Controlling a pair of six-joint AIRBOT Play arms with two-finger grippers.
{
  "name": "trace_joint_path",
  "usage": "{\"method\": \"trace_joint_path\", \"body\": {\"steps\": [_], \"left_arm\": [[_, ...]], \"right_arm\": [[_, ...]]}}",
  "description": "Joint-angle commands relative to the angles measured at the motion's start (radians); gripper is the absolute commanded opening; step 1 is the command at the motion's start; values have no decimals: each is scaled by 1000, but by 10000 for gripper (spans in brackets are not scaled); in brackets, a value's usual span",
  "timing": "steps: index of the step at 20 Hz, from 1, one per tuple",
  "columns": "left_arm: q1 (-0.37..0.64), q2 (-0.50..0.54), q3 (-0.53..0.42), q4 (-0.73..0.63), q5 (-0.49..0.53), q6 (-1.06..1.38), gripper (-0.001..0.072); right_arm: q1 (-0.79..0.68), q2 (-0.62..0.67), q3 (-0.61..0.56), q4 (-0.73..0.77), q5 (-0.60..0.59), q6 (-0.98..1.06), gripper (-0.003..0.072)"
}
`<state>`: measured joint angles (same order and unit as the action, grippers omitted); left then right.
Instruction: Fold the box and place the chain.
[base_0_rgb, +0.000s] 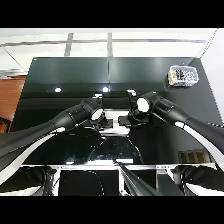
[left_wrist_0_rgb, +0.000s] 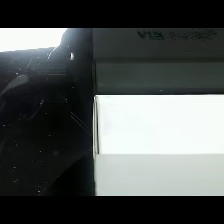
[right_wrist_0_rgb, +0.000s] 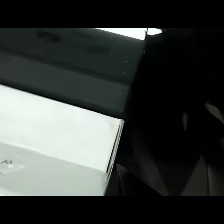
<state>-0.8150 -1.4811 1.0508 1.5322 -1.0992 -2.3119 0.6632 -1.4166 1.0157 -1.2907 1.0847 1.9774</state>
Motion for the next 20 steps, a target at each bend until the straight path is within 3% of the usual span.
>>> {"method": "trace_joint_path", "body": {"steps": [1,17,18,20], "left_arm": [[1,0,0,1,-1,0,25],[0,0,0,0,-3,0,26],[1,0,0,1,-3,0,25],[0,0,0,0,-2,0,26]], "right_arm": [[41,-11,15,-68,14,114,187],[79,-83,52,-76,53,218,183],[77,-83,52,-76,60,218,101],[79,-83,52,-74,63,218,13]]}}
